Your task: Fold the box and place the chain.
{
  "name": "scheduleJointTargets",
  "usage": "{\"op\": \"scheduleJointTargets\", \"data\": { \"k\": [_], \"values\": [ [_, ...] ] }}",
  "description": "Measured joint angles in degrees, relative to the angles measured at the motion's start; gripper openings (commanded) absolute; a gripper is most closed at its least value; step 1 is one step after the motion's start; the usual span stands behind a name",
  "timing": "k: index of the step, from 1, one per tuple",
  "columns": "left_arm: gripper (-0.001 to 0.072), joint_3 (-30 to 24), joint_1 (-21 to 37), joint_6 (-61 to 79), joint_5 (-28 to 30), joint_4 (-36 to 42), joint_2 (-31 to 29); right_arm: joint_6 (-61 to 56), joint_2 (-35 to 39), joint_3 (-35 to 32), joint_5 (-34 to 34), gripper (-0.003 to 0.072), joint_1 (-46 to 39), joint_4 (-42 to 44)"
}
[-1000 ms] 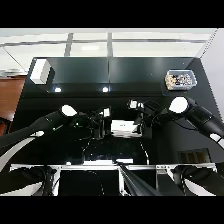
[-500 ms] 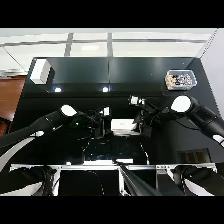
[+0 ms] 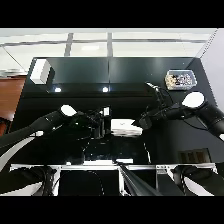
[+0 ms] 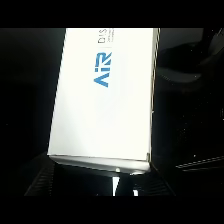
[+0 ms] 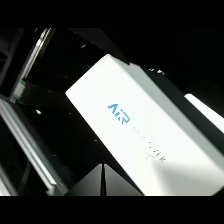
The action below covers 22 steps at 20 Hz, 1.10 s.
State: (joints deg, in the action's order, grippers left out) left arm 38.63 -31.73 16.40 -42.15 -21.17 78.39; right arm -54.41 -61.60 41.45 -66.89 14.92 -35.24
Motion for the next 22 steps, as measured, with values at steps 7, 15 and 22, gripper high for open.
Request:
{"op": "scheduleJointTargets", "data": {
  "k": [7,15,22],
  "values": [
    [0.0274,0.00,0.00,0.09,-0.02,0.00,0.00,-5.84,-4.33,-5.40,5.88,0.0014,-0.37,9.49],
    [0.0274,0.00,0.02,-0.04,-0.07,-0.02,0.00,-6.73,-9.42,-6.10,8.26,0.0013,-0.07,9.38],
    [0.0274,0.00,0.00,0.00,-0.04,0.00,0.00,-5.55,-9.92,-5.95,8.68,0.0014,0.11,6.82]
  ]
}}
